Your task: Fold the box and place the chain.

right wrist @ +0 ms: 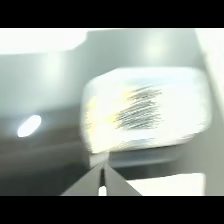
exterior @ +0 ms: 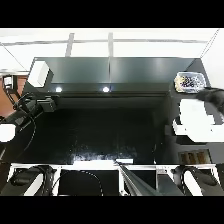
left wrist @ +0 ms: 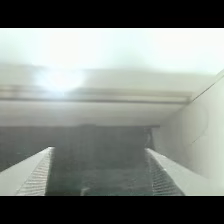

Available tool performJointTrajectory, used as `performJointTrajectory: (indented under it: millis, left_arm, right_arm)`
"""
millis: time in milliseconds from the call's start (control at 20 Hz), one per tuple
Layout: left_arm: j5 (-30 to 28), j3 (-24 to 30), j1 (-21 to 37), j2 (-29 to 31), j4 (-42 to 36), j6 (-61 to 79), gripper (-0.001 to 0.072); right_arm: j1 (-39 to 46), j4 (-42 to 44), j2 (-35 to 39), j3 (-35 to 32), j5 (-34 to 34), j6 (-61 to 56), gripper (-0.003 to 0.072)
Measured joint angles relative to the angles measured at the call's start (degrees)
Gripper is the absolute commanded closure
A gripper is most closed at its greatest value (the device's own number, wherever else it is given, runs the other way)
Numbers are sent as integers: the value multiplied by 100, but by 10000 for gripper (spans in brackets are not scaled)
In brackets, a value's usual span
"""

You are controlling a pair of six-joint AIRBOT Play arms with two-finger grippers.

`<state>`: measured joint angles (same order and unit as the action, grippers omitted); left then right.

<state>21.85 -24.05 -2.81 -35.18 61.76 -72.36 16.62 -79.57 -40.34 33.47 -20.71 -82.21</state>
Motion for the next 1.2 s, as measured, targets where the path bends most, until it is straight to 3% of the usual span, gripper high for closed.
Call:
performJointTrajectory:
  millis: [50,150,350,550,750,800,850,950,1000,1050,1200]
  left_arm:
    - [-9,-22,-74,-33,-52,68,-1]
    - [186,-57,-293,-76,-116,205,0]
    - [844,-87,-918,-142,98,240,-1]
    - [1169,-151,-1226,-160,1156,-907,0]
    - [1449,-179,-1307,-168,1604,-1622,0]
    - [1497,-181,-1318,-168,1650,-1705,0]
    - [1530,-184,-1325,-168,1687,-1768,0]
    - [1593,-184,-1331,-168,1749,-1853,0]
    - [1613,-186,-1335,-168,1757,-1873,1]
    - [1620,-186,-1335,-168,1770,-1899,1]
    - [1633,-184,-1340,-168,1797,-1937,0]
  right_arm:
    - [487,-101,-315,210,92,-243,-34]
    - [1499,-214,-1062,748,-203,-557,-34]
    - [2979,-411,-2669,1947,-2098,-81,-34]
    - [3547,-702,-3930,2973,-3873,529,-34]
    - [3687,-367,-4470,3333,-4642,1471,-29]
    - [3703,-271,-4524,3370,-4741,1683,165]
    - [3713,-210,-4568,3399,-4804,1886,229]
    - [3729,-120,-4621,3432,-4944,2208,560]
    - [3729,-76,-4638,3442,-4968,2361,650]
    - [3727,-26,-4651,3451,-5003,2531,682]
    - [3722,313,-4666,3464,-5174,2870,682]
